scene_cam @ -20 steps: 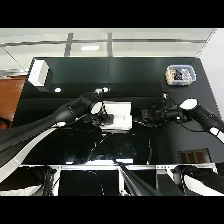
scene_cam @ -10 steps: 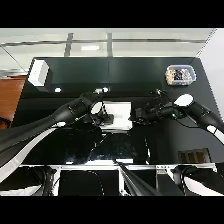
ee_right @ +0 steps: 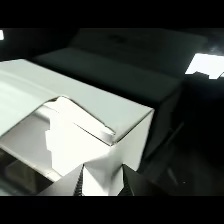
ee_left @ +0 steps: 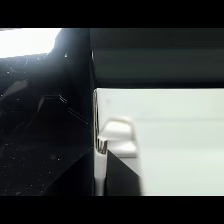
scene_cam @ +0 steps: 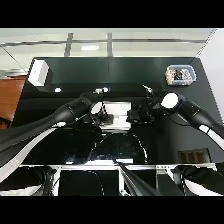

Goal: Fold the box and place the chain.

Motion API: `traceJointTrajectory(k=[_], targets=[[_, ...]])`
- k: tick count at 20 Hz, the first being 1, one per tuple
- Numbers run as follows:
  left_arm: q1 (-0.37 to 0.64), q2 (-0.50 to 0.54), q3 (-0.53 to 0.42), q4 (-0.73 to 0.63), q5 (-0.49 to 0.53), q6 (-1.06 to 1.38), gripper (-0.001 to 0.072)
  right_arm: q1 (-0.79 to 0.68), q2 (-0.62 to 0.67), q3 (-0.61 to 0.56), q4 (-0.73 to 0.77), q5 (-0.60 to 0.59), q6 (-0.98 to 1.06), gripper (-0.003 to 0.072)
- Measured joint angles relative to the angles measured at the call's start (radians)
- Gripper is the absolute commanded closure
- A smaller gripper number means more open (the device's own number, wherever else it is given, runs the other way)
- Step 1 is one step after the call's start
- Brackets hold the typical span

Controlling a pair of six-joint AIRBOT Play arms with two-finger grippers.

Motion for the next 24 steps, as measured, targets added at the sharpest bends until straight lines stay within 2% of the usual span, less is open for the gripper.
traceJointTrajectory(k=[6,9,16,17,18,19,22,24], targets=[[0.000,0.000,0.000,0.000,0.001,-0.001,0.0685,0.079,-0.016,0.021,-0.163,-0.043,0.168,0.0428],[0.000,0.000,0.000,0.001,0.000,-0.001,0.0684,0.128,-0.071,0.072,-0.251,-0.043,0.266,0.0428],[0.000,0.000,0.000,0.002,0.001,-0.001,0.0685,0.261,-0.201,0.224,-0.539,0.094,0.552,0.0428],[0.000,0.000,0.000,0.002,0.001,-0.001,0.0685,0.270,-0.208,0.235,-0.570,0.105,0.587,0.0460],[0.000,0.000,0.000,0.002,0.002,-0.001,0.0684,0.278,-0.212,0.243,-0.589,0.113,0.616,0.0614],[0.000,0.000,0.000,0.003,0.001,0.000,0.0685,0.282,-0.216,0.249,-0.606,0.124,0.637,0.0672],[-0.001,0.001,0.001,0.000,0.001,-0.003,0.0685,0.291,-0.221,0.258,-0.625,0.134,0.679,0.0669],[0.000,0.001,0.001,0.003,0.001,0.002,0.0685,0.293,-0.222,0.261,-0.627,0.142,0.685,0.0465]])
